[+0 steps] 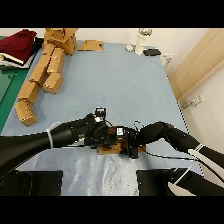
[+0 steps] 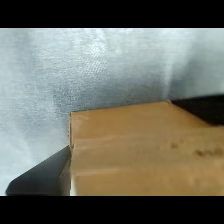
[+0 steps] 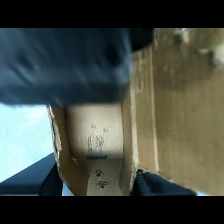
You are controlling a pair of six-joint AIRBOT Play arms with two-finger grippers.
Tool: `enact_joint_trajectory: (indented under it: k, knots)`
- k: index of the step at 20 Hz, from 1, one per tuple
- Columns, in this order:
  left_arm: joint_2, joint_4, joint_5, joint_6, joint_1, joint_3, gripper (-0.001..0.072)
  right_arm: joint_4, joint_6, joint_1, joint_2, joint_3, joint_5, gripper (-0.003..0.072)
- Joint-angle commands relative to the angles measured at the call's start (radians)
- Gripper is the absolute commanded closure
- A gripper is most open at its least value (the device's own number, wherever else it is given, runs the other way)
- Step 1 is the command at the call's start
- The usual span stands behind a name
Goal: Fold the box.
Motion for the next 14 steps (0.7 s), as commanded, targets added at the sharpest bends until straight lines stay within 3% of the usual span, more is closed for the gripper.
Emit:
enact_joint_trajectory:
  k: [1, 5, 8, 9, 14]
  knots:
    - [-0.065, 0.03, -0.063, -0.098, -0.014, 0.048, 0.0298, 0.0, 0.0, 0.0, 0.0, 0.0, 0.0, 0.028]
    - [-0.085, 0.032, -0.071, -0.113, -0.02, 0.048, 0.0317, 0.0, 0.0, 0.0, 0.0, 0.0, 0.0, 0.028]
    - [-0.087, 0.048, -0.076, -0.124, -0.023, 0.049, 0.0665, 0.0, 0.0, 0.0, 0.0, 0.0, 0.0, 0.028]
    - [-0.087, 0.048, -0.076, -0.125, -0.024, 0.049, 0.0696, 0.0, 0.0, 0.0, 0.001, 0.0, 0.0, 0.028]
    - [-0.087, 0.042, -0.079, -0.132, -0.024, 0.049, 0.0696, 0.0, 0.0, 0.0, 0.0, 0.0, 0.0, 0.028]
